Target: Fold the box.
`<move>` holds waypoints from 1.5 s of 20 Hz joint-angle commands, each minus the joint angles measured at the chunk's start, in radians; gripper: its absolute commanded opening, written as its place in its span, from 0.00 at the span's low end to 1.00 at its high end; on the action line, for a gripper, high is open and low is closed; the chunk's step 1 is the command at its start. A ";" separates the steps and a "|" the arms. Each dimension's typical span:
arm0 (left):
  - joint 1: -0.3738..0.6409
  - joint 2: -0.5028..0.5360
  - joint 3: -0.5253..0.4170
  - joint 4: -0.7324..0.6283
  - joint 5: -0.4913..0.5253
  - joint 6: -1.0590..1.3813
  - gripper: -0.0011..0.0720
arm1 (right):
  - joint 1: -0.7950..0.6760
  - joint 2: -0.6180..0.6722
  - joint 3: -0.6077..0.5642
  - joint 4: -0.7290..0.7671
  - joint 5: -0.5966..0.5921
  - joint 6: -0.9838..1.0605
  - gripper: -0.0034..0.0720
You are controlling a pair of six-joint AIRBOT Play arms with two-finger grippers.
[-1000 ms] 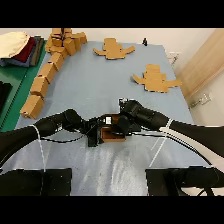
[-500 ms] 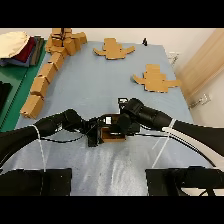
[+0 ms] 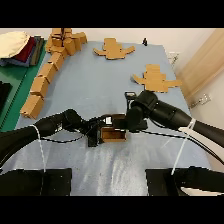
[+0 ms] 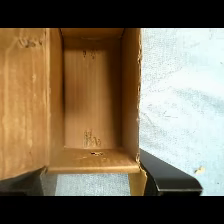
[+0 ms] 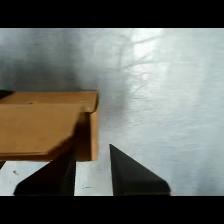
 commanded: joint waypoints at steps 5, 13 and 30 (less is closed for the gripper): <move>0.000 0.000 0.000 0.000 0.000 -0.001 0.50 | -0.096 0.013 0.001 -0.027 -0.046 -0.117 0.12; 0.000 0.000 0.000 0.000 0.000 -0.001 0.50 | -0.630 -0.132 0.010 0.519 0.088 -0.754 0.05; 0.000 0.000 0.000 0.000 0.000 -0.001 0.50 | -0.529 -0.359 0.114 1.006 -0.111 -1.541 0.05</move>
